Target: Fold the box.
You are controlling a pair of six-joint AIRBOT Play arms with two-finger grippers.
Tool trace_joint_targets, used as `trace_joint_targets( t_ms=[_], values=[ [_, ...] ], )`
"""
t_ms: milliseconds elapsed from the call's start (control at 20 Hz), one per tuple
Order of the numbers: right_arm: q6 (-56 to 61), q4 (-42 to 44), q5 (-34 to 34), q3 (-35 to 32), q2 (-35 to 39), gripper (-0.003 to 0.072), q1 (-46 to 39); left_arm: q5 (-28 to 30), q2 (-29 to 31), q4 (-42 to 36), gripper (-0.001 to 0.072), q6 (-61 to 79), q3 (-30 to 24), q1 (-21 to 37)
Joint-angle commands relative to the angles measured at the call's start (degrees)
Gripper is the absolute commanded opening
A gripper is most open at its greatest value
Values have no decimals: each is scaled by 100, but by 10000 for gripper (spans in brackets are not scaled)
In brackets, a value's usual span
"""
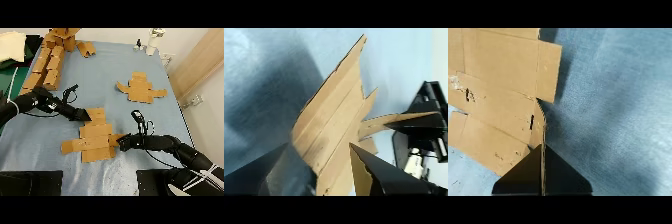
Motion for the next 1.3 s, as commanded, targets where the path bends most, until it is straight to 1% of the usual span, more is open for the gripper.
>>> trace_joint_targets(
  t_ms=[0, 100, 250, 300, 350, 500, 550, 600, 750, 800, 850, 900, 950, 1250],
  values=[
    [20, -61, -20, -4, 7, 0, 11, -612, -415, -125, 590, 240, 350, -35],
    [37, -90, -20, -4, 7, 0, 11, -896, -542, -125, 416, 433, 378, -105],
    [170, -223, -22, -4, 7, 0, 11, -1027, -603, -122, 411, 632, 380, -210],
    [170, -225, -24, -4, 7, 0, 11, -1010, -603, -129, 343, 699, 380, -210],
    [170, -227, -26, -4, 7, 1, 11, -1008, -605, -127, 289, 798, 380, -208],
    [170, -227, -24, -4, 7, 1, 11, -990, -605, -125, 280, 984, 380, -208],
    [170, -227, -26, -4, 7, 0, 11, -975, -603, -122, 118, 1078, 380, -208],
    [170, -227, -26, -4, 7, 1, 11, -944, -603, -125, 105, 1134, 380, -208],
    [168, -254, -26, -4, 7, 1, 11, -896, -605, -127, 106, 1241, 380, -208],
    [168, -269, -26, -4, 7, 1, 11, -870, -605, -127, 122, 1239, 380, -208],
    [170, -271, -33, -4, 7, 1, 11, -839, -605, -129, 212, 1239, 380, -208],
    [170, -273, -50, -4, 7, 1, 11, -800, -605, -157, 327, 1235, 380, -208],
    [170, -275, -72, -4, 7, 1, 11, -769, -605, -219, 365, 1239, 380, -208],
    [271, -404, -160, -4, 7, 0, 11, -612, -605, -614, 363, 1567, 380, -208]
  ],
)
